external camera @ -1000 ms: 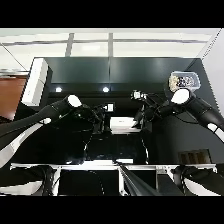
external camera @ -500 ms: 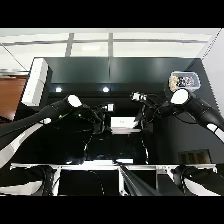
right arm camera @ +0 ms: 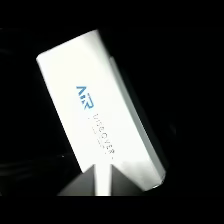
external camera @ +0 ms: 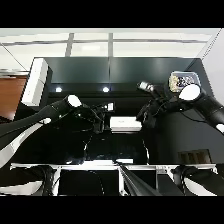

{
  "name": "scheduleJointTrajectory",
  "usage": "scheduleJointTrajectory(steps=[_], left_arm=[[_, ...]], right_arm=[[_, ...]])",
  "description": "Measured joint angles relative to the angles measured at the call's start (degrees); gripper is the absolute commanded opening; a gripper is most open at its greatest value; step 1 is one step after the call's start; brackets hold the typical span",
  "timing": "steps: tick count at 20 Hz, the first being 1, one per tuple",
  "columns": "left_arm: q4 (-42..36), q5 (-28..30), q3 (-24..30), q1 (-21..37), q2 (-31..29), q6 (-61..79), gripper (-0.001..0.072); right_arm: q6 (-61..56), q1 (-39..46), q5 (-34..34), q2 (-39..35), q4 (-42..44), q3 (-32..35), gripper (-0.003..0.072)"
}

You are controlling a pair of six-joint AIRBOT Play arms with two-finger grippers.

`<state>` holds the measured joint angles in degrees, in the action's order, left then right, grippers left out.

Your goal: Fold the box and place the chain.

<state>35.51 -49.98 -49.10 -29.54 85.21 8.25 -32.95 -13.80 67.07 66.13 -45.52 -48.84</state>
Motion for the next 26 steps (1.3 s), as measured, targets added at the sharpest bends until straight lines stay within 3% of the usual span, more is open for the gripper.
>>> scheduleJointTrajectory(steps=[6,9,17,26], left_arm=[[0.0,0.0,0.0,0.0,0.0,0.0,0.0387],[0.0,0.0,0.0,0.0,0.0,0.0,0.0387],[0.0,0.1,0.0,0.0,0.0,0.2,0.0387],[-0.3,0.1,0.0,0.0,0.0,0.0,0.0403]], right_arm=[[-10.8,2.9,1.2,0.5,16.9,7.6,0.0015],[-14.5,3.0,-0.7,2.4,20.6,9.9,0.0015],[-24.7,2.9,-6.4,5.2,13.7,11.3,0.0015],[-27.1,3.7,-5.4,4.0,7.4,8.5,0.0016]])
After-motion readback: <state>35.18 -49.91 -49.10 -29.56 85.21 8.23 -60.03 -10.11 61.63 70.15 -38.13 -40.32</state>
